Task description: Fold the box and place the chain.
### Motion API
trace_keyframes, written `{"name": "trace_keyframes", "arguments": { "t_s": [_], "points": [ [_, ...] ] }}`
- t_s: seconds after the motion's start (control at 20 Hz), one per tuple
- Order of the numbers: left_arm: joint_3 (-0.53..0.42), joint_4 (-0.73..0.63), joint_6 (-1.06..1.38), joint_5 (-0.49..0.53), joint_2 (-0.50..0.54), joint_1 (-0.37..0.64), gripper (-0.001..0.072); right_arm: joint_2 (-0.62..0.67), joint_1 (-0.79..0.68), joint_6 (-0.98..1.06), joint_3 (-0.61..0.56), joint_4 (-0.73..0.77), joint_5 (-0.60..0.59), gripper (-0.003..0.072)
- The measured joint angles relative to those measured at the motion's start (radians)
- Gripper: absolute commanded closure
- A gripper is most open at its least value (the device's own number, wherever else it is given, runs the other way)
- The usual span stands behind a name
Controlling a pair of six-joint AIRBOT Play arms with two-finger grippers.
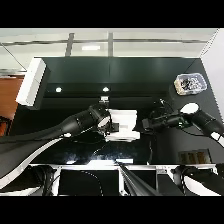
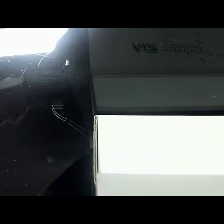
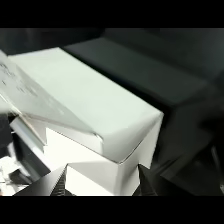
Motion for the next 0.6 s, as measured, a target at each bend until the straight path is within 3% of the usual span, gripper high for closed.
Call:
{"name": "trace_keyframes", "arguments": {
  "t_s": [0.6],
  "points": [
    [0.0, 0.0, 0.002, 0.0, 0.0, 0.0, 0.0684, 0.0, 0.248, 0.417, 0.184, -0.375, -0.083, 0.0194]
  ]
}}
